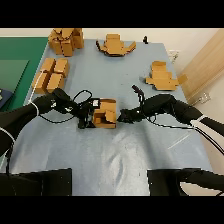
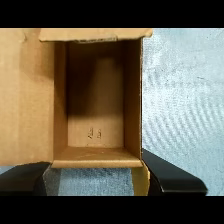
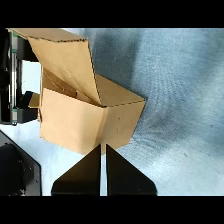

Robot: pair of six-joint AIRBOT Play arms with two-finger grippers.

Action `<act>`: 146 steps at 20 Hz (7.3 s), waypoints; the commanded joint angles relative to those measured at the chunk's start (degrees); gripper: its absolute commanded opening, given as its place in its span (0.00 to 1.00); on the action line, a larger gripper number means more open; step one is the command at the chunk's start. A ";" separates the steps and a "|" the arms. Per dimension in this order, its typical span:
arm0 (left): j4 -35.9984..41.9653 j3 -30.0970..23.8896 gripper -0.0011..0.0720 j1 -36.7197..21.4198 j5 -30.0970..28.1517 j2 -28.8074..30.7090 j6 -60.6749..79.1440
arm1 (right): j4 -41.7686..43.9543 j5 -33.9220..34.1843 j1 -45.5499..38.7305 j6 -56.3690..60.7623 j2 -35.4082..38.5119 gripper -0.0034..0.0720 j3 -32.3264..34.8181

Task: Fold the box.

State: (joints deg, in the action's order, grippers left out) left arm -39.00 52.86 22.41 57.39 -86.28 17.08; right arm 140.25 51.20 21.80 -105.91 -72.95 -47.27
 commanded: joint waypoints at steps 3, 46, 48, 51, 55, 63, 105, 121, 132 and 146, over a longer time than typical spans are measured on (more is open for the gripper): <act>-0.04 0.00 0.04 0.00 -0.28 0.00 0.02 | 1.25 -1.36 -0.02 -0.13 0.15 0.12 -0.04; -0.02 -0.02 0.04 0.00 -1.44 -0.02 0.00 | -45.42 18.10 18.69 55.98 -22.73 0.71 -32.00; -0.02 -0.02 0.04 0.00 -1.49 -0.02 0.00 | -45.42 19.32 19.30 55.95 -24.15 0.37 -34.21; -0.02 0.00 0.04 0.00 -1.51 -0.02 0.00 | -45.44 19.61 20.48 56.02 -25.33 0.05 -36.54; -0.02 -0.02 0.04 0.00 -1.51 -0.02 0.00 | -45.53 19.82 21.18 56.96 -25.49 0.05 -36.85; -0.02 0.00 0.04 0.00 -1.51 -0.02 0.00 | -47.08 25.03 21.18 60.17 -25.79 0.51 -38.32; -0.04 -0.02 0.04 -0.02 -1.51 -0.02 -0.02 | 4.98 -5.35 -8.76 0.33 -15.17 0.05 -15.06; -0.04 -0.02 0.04 0.00 -1.31 0.00 -0.68 | 5.84 4.50 1.79 -52.70 -9.92 0.10 -15.15; -0.04 -0.02 0.04 0.00 -1.36 -0.02 -1.53 | 0.68 5.09 6.88 -64.57 -10.27 0.48 -14.80; -0.02 -0.02 0.04 0.00 -1.25 0.00 -2.16 | -2.49 2.19 7.21 -63.04 -9.81 0.26 -14.91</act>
State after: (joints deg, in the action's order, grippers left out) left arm -39.00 52.86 22.41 56.05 -86.32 15.14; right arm 138.32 55.24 28.75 -169.10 -83.05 -62.11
